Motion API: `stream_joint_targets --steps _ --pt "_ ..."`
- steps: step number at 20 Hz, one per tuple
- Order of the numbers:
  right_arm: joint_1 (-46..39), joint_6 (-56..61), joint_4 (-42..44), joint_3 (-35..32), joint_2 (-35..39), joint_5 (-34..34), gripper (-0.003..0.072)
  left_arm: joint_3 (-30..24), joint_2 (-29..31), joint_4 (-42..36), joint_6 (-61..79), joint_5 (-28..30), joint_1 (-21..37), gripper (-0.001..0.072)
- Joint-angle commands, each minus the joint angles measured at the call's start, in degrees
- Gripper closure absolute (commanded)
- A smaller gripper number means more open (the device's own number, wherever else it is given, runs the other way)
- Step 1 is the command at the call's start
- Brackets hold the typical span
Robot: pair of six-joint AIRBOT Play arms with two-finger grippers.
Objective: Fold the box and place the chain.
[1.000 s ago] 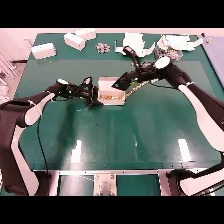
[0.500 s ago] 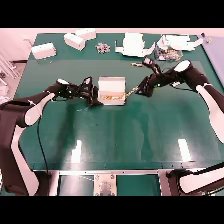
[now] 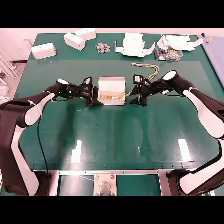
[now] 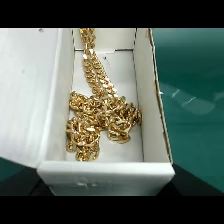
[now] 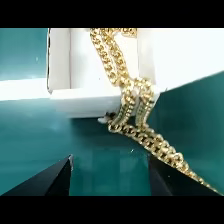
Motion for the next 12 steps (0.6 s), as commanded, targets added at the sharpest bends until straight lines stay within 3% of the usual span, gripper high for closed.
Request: stream_joint_targets --steps 1,8,12 --pt "0.6 -3.7 4.2 0.1 -0.9 -2.4 0.0115 0.0 0.0 0.0 0.0 0.0 0.0 0.0241" --pt "2.4 -4.9 6.3 0.1 -2.5 -3.7 0.0118 0.0 0.0 0.0 0.0 0.0 0.0 0.0241" --pt "2.5 -4.5 4.5 0.1 -3.6 -4.0 0.0271 0.0 0.0 0.0 0.0 0.0 0.0 0.024"
